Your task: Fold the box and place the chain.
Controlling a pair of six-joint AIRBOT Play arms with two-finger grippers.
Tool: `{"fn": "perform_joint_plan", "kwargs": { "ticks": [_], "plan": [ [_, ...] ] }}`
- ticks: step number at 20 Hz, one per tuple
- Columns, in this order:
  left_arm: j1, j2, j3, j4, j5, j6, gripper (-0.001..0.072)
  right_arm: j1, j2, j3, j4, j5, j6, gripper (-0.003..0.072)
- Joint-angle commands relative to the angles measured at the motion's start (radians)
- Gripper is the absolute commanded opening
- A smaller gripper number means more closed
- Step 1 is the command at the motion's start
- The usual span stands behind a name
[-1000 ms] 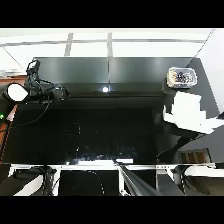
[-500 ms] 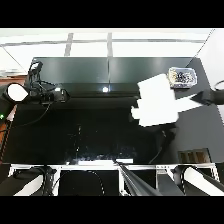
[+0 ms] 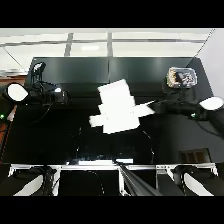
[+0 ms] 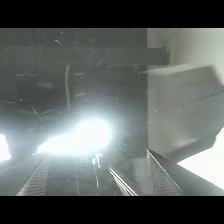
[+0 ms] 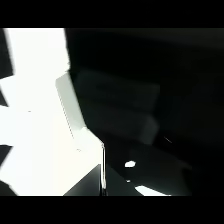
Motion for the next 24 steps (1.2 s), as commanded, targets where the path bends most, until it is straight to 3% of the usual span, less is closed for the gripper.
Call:
{"fn": "perform_joint_plan", "kwargs": {
  "ticks": [1, 3, 4, 7, 9, 11, 17, 19, 21, 24],
  "plan": [
    [-0.006, -0.017, 0.000, -0.031, 0.014, 0.012, 0.0715, 0.220, 0.006, -0.082, 0.112, -0.352, -0.063, 0.0015],
    [-0.004, -0.049, 0.000, -0.073, 0.010, 0.011, 0.0715, 0.270, 0.000, -0.082, 0.113, -0.414, -0.063, 0.0015],
    [0.000, -0.072, 0.000, -0.113, 0.012, 0.023, 0.0715, 0.271, -0.008, -0.082, 0.113, -0.391, -0.062, 0.0015],
    [0.047, -0.162, 0.000, -0.386, 0.002, 0.182, 0.0715, 0.271, -0.018, -0.106, 0.113, -0.326, -0.062, 0.0015],
    [0.085, -0.213, 0.001, -0.576, -0.081, 0.365, 0.0715, 0.270, -0.019, -0.128, 0.114, -0.333, -0.058, 0.0015],
    [0.116, -0.269, 0.003, -0.678, -0.193, 0.484, 0.0715, 0.270, -0.019, -0.132, 0.121, -0.328, -0.058, 0.0016],
    [0.024, -0.402, 0.014, -0.791, -0.273, 0.746, 0.0715, 0.270, -0.019, -0.132, 0.124, -0.284, -0.059, 0.0016],
    [-0.043, -0.463, 0.060, -0.775, -0.286, 0.776, 0.0715, 0.270, -0.019, -0.132, 0.124, -0.284, -0.059, 0.0015],
    [-0.095, -0.525, 0.124, -0.758, -0.362, 0.855, 0.0705, 0.270, -0.019, -0.132, 0.124, -0.284, -0.059, 0.0016],
    [-0.126, -0.603, 0.221, -0.679, -0.506, 0.903, 0.0584, 0.270, -0.019, -0.132, 0.123, -0.280, -0.059, 0.0016]
  ]
}}
